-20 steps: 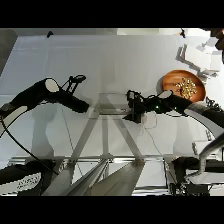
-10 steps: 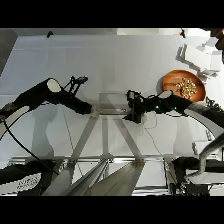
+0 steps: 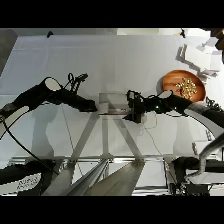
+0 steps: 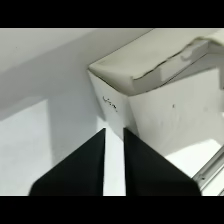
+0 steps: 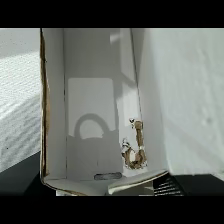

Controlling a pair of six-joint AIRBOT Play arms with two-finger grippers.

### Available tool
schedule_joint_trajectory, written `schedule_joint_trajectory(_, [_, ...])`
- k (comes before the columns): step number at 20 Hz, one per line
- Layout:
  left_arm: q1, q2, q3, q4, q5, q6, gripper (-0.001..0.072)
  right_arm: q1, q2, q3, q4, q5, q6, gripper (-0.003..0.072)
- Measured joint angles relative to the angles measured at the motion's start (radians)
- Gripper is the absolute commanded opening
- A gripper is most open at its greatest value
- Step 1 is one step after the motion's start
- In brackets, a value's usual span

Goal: Fold the box and place the chain.

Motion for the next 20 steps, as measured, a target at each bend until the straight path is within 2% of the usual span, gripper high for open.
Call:
schedule_joint_trajectory(9, [0.0,0.044,0.0,-0.006,0.011,0.0,0.0168,0.0,0.0,0.0,0.0,0.0,0.0,0.0525])
schedule_joint_trajectory(11, [-0.001,0.048,0.0,-0.006,0.022,0.0,0.0346,0.0,0.0,0.0,0.0,0.0,0.0,0.0525])
schedule_joint_trajectory(13, [-0.007,0.05,0.0,0.0,0.03,0.001,0.0431,0.0,0.0,0.0,0.0,0.0,0.0,0.0525])
schedule_joint_trajectory(20, [-0.06,0.05,0.0,0.017,0.089,0.003,0.0444,0.0,0.0,0.0,0.0,0.0,0.0,0.0525])
